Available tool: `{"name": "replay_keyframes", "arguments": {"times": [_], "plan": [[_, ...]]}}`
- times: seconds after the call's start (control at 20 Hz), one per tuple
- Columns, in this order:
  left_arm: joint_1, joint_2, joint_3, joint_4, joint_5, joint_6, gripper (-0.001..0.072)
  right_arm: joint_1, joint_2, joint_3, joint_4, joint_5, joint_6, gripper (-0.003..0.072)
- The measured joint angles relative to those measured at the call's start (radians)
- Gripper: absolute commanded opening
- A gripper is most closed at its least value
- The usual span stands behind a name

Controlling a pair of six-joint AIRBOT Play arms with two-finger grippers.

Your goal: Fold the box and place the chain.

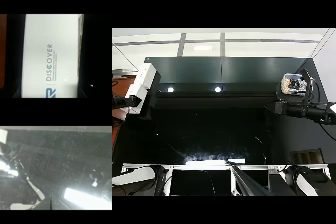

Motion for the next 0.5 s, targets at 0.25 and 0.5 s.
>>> {"name": "replay_keyframes", "arguments": {"times": [0.25, 0.5], "plan": [[-0.022, -0.036, 0.018, -0.012, 0.046, 0.008, 0.0528, 0.0, 0.0, 0.0, 0.0, -0.013, 0.0, 0.0025], [-0.027, -0.062, 0.033, -0.018, 0.03, 0.011, 0.0718, 0.0, 0.0, 0.0, 0.0, -0.025, 0.005, 0.0025]]}}
